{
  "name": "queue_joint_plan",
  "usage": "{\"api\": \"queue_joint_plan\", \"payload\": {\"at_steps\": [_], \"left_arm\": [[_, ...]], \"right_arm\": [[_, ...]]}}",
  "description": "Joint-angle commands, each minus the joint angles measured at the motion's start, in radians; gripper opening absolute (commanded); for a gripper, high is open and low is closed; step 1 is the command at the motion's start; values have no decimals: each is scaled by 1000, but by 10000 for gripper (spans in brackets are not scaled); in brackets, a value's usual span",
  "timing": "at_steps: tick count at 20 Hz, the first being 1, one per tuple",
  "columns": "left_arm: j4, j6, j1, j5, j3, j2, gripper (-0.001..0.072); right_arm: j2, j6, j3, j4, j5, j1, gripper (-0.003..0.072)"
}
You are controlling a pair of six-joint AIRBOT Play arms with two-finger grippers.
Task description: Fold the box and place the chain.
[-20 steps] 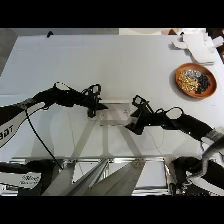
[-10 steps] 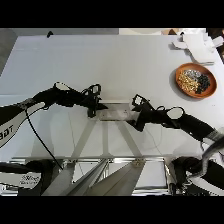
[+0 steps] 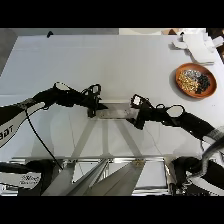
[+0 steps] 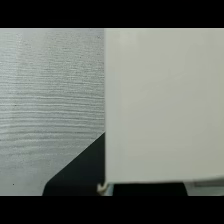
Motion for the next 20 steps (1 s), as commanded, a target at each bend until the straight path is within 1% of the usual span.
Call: {"api": "queue_joint_plan", "payload": {"at_steps": [1, 5, 7, 11, 15, 17, 19, 20], "left_arm": [[0, 0, -1, 0, 0, -1, 12], [0, 0, -1, 0, 0, -1, 12], [0, 0, -1, 0, 0, -1, 12], [0, 0, -1, 0, 0, -1, 12], [0, 0, -1, 0, 0, -1, 12], [0, 0, -1, 0, 0, -1, 12], [0, 0, -1, 0, 0, -1, 12], [0, 0, -1, 0, 0, -1, 12]], "right_arm": [[-25, -55, 39, 1, 24, 0, 697], [-49, -58, 43, -2, 39, -25, 697], [-50, -108, 46, 5, 60, -63, 697], [-51, -234, 46, 111, 82, -103, 697], [-53, -293, 46, 121, 127, -104, 697], [-79, -293, 62, 121, 179, -121, 697], [-139, -315, 101, 118, 249, -138, 697], [-165, -321, 116, 119, 262, -138, 697]]}}
